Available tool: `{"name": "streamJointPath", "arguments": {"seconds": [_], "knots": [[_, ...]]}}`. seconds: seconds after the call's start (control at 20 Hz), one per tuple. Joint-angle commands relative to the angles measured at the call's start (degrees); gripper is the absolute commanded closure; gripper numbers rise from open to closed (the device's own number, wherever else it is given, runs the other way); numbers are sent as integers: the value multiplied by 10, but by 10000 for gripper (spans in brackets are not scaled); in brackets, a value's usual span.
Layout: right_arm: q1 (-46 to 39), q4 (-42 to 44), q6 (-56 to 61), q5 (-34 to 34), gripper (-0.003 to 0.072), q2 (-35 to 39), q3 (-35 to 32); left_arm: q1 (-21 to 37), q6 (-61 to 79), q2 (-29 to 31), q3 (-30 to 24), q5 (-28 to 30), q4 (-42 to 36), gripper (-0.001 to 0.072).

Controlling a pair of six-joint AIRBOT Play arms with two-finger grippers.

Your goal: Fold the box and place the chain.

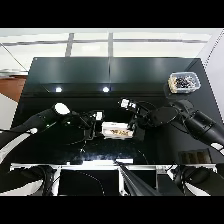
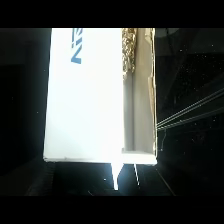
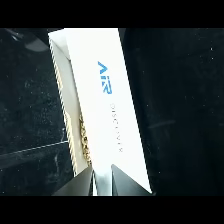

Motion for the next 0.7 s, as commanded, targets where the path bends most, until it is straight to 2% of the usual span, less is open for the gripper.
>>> {"name": "streamJointPath", "arguments": {"seconds": [0.0,0.65], "knots": [[0,0,2,-10,545,0,-1,0,0,0,0,0,0,322],[0,0,6,-12,546,-2,-9,0,0,0,0,0,0,321]]}}
